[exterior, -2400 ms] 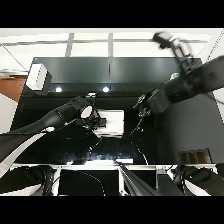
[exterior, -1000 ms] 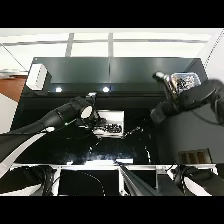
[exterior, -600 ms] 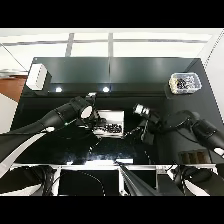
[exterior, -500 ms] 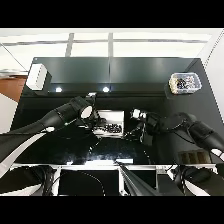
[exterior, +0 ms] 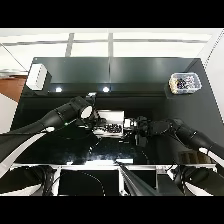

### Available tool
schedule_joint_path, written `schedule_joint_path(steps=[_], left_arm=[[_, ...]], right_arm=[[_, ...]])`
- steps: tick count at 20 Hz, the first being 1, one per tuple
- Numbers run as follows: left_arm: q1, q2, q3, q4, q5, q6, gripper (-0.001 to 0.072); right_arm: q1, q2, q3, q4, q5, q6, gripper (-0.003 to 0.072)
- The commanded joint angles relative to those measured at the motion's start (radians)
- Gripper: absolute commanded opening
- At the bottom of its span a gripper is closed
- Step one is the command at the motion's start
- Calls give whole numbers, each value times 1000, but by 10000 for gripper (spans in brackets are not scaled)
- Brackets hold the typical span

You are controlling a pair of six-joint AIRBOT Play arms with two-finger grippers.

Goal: Fold the box and place the chain.

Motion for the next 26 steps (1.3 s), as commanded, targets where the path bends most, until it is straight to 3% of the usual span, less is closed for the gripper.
schedule_joint_path(steps=[1,2,3,7,12,15,17,26], left_arm=[[0,0,0,0,-2,0,25],[0,0,0,0,-2,0,26],[0,0,0,0,-2,0,25],[0,0,0,0,-8,0,26],[0,0,0,0,-8,0,25],[0,0,0,0,-9,0,26],[-1,0,0,0,-9,0,26],[-1,0,0,-1,-10,0,26]], right_arm=[[20,-19,-1,-5,37,-13,167],[20,-19,-1,-5,27,-8,40],[20,-18,0,-7,19,4,26],[14,66,16,-120,-2,187,25],[-50,225,171,-183,-181,562,25],[-45,230,315,32,-281,636,26],[-32,228,368,197,-267,643,26],[20,116,370,207,-261,721,27]])
